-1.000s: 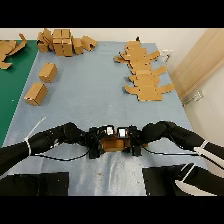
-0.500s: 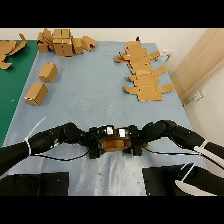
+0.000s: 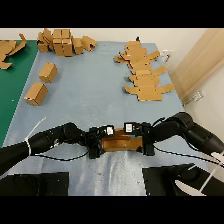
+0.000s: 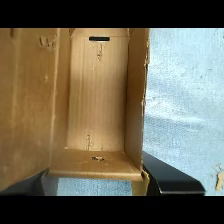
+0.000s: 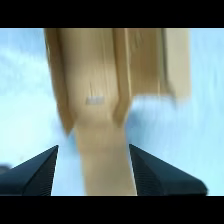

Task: Fold the box.

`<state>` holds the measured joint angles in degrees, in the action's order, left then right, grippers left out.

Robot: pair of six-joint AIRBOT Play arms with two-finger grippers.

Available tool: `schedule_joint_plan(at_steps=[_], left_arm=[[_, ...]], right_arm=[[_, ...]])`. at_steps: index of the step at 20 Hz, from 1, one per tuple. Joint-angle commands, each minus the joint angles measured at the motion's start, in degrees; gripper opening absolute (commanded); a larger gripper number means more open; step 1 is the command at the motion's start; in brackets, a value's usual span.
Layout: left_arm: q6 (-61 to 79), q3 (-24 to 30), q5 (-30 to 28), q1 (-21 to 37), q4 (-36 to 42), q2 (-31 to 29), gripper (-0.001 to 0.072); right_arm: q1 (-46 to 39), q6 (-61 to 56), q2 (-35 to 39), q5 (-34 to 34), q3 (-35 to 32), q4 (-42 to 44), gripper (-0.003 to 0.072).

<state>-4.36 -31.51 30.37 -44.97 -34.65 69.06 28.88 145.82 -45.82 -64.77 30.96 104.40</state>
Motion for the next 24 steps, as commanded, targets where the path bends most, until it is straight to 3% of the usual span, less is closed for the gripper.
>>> schedule_joint_plan(at_steps=[1,5,8,11,18,24], left_arm=[[0.00,0.02,0.02,0.04,-0.02,0.00,0.0511],[0.02,0.02,0.02,0.04,-0.02,0.00,0.0511],[0.02,0.02,0.04,0.04,-0.02,0.00,0.0511],[0.02,0.02,0.04,0.04,-0.02,0.00,0.0511],[0.02,0.02,0.02,0.04,0.00,0.00,0.0511],[0.02,0.02,0.02,0.13,-4.33,-1.16,0.0511]], right_arm=[[0.02,-17.11,7.72,-8.79,0.87,-1.75,0.0713],[0.02,-31.65,14.73,-9.25,0.85,15.06,0.0713],[0.17,-33.53,17.49,-9.22,0.85,22.18,0.0713],[0.17,-34.97,17.99,-8.02,0.85,23.82,0.0713],[0.17,-50.07,17.92,-2.69,0.85,24.13,0.0713],[0.17,-50.45,17.90,-0.90,0.85,24.09,0.0712]])
